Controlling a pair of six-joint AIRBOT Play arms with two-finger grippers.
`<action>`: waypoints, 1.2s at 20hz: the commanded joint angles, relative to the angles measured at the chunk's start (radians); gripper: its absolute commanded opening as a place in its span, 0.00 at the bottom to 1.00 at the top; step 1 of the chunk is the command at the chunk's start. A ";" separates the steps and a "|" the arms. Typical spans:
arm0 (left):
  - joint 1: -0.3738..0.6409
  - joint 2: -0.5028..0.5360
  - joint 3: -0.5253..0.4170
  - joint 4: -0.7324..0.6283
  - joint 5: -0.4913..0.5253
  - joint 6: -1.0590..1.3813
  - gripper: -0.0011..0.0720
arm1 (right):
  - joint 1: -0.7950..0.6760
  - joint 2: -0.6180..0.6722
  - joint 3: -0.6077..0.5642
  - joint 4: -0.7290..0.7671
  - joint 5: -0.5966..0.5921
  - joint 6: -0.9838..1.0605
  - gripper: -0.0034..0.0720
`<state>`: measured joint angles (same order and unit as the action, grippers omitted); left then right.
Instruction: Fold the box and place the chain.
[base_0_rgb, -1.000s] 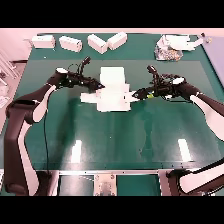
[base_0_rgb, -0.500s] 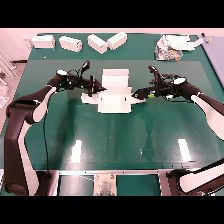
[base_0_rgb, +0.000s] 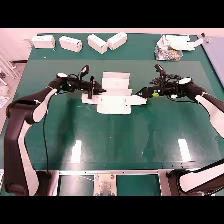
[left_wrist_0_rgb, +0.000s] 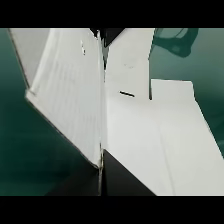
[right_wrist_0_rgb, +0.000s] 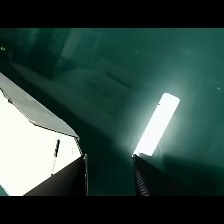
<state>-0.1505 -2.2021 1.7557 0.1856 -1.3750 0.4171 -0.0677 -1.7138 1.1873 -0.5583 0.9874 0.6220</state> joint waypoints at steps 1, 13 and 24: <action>0.001 0.001 -0.002 -0.010 -0.004 0.021 0.04 | -0.004 0.000 0.000 0.000 -0.001 0.002 0.52; 0.035 0.019 -0.076 -0.002 0.045 0.151 0.03 | -0.010 0.000 0.000 0.000 -0.050 0.002 0.52; 0.025 0.017 -0.091 0.017 0.070 0.233 0.04 | -0.011 0.000 0.000 0.000 -0.056 0.002 0.52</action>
<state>-0.1188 -2.1838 1.6669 0.1894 -1.3209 0.6312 -0.0776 -1.7138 1.1873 -0.5583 0.9325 0.6243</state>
